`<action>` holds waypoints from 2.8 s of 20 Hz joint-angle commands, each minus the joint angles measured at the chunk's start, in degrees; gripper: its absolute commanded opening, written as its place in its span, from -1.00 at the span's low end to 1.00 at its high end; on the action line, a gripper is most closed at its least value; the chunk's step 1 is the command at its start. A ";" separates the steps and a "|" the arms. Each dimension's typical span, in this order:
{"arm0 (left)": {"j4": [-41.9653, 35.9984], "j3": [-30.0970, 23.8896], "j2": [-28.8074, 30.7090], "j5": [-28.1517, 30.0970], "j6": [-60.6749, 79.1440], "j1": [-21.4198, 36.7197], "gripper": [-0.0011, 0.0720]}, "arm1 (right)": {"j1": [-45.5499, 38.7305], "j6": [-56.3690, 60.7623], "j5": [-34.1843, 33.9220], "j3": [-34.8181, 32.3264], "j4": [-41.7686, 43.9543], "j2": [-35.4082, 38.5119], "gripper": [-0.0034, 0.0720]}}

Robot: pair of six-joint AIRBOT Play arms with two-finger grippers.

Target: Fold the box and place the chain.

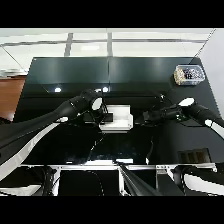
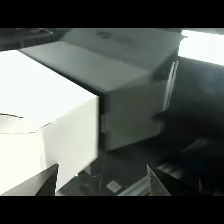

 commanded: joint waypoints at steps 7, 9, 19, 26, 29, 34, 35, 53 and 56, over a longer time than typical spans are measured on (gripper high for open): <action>0.02 0.04 0.02 -0.04 0.00 0.00 -0.90 | 8.33 4.87 2.49 8.52 -0.48 -0.07 0.35; 0.02 0.04 0.02 -0.02 0.00 0.00 -0.90 | 10.23 11.56 0.74 10.19 -4.59 -0.07 0.35; 0.02 0.04 0.02 -0.04 0.02 0.00 -0.90 | 22.84 39.36 -3.74 18.51 -32.39 -0.07 0.05; 0.02 0.04 0.02 -0.04 0.02 0.00 -0.90 | 33.53 60.70 -4.66 23.91 -50.99 -2.56 0.05; 0.02 0.04 0.02 -0.02 0.02 0.00 -0.90 | 37.40 67.95 -2.32 26.71 -57.48 -5.29 0.05; 0.02 0.04 0.02 -0.07 0.02 0.00 -0.90 | 38.56 70.77 -1.55 26.80 -59.06 -7.89 0.05; 0.02 0.04 0.02 -0.09 0.02 0.00 -0.90 | 38.53 71.14 -1.55 26.80 -59.08 -8.07 0.05; 0.04 0.04 0.02 -0.94 0.02 0.00 -0.90 | 38.25 74.47 -1.29 26.80 -58.25 -9.14 -0.13; 0.04 0.04 0.02 -0.90 0.02 0.00 -0.90 | 38.25 74.44 -1.07 26.80 -58.27 -9.14 -0.67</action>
